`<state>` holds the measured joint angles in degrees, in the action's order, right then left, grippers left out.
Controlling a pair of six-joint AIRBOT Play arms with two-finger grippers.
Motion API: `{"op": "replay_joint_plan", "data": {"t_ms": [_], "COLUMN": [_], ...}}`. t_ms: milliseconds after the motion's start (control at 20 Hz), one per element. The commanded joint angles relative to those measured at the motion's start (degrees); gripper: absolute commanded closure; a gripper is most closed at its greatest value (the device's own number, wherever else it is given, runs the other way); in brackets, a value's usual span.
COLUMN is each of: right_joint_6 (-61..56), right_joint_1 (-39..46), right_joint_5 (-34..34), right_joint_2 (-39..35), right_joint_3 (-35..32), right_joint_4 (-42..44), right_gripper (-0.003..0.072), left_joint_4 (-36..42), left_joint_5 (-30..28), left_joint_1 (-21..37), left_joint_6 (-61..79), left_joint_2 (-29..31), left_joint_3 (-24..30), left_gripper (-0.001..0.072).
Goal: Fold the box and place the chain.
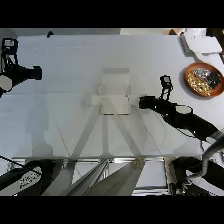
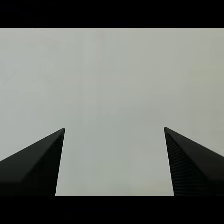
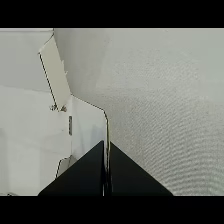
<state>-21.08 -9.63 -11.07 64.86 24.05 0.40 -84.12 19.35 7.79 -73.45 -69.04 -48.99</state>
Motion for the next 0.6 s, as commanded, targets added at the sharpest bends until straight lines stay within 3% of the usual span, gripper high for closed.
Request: {"op": "replay_joint_plan", "data": {"t_ms": [0,100,150,200,350,450,550], "right_joint_6": [-0.02,-0.02,-0.02,-0.02,-0.02,-0.02,-0.02], "right_joint_1": [-0.07,-0.07,-0.07,-0.07,-0.07,-0.07,-0.07], "right_joint_5": [-0.04,-0.04,-0.07,-0.07,-0.04,-0.04,-0.04], "right_joint_2": [0.04,0.04,0.04,0.04,0.04,0.04,0.04], "right_joint_3": [-0.02,-0.02,-0.02,-0.02,-0.02,-0.02,-0.02], "right_joint_4": [0.02,0.04,0.04,0.02,0.02,0.02,0.02], "right_gripper": [0.0672,0.0672,0.0672,0.0672,0.0672,0.0672,0.0672], "left_joint_4": [7.32,9.81,9.75,9.75,9.79,9.81,10.78], "left_joint_5": [1.99,6.10,8.74,11.63,19.17,19.37,23.58], "left_joint_1": [-0.07,-0.72,-1.70,-3.13,-9.77,-13.73,-15.96], "left_joint_6": [-0.07,0.17,1.66,6.01,20.31,21.57,21.90], "left_joint_2": [0.00,-0.20,-0.20,-0.20,-0.17,-0.90,-4.44], "left_joint_3": [-0.04,-0.04,-0.04,-0.04,-0.07,-0.63,-4.52], "left_gripper": [0.0009,0.0032,0.0124,0.0150,0.0150,0.0150,0.0134]}}
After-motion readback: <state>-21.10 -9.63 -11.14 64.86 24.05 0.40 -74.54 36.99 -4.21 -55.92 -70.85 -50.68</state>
